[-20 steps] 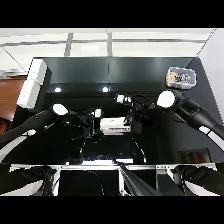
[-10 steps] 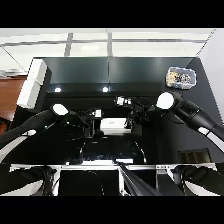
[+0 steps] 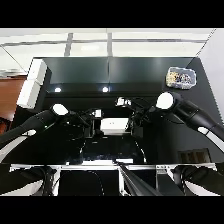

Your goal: Fold the box and place the chain.

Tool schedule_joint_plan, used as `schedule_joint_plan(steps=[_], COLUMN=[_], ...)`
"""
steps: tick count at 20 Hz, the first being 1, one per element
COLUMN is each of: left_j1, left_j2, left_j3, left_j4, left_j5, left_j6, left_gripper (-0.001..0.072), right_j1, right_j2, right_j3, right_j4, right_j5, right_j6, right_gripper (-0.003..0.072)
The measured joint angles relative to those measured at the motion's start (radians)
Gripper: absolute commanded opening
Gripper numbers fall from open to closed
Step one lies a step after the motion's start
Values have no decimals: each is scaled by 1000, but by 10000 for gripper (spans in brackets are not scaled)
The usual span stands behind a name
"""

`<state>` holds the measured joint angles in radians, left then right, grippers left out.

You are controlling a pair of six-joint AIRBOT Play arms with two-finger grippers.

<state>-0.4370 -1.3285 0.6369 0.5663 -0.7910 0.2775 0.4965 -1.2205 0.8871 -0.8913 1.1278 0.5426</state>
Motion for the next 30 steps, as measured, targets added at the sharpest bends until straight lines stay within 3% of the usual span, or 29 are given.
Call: schedule_joint_plan(steps=[3, 4, 7, 9, 15, 20, 30], left_j1=[0, 0, 0, 0, 0, 0, 0], left_j2=[0, 0, 0, 0, 0, 0, 0], left_j3=[0, 0, 0, 0, 0, 0, 0], left_j4=[0, 0, 0, 0, 0, 0, 0], left_j5=[0, 0, 1, 1, 1, 1, 3], left_j6=[0, 0, 0, 0, 0, 0, -1], left_gripper=[399, 399, 399, 399, 399, 399, 399], right_j1=[-64, -91, -159, -180, -142, -121, -117], right_j2=[58, 73, 97, 98, 30, -39, -94], right_j3=[14, 14, -35, -105, -236, -255, -261], right_j4=[6, 13, 92, 234, 559, 613, 580], right_j5=[26, 40, 80, 81, -79, -150, -227], right_j6=[122, 182, 347, 397, 428, 430, 432], right_gripper=[123, 10, 11, 13, 13, 13, 13])
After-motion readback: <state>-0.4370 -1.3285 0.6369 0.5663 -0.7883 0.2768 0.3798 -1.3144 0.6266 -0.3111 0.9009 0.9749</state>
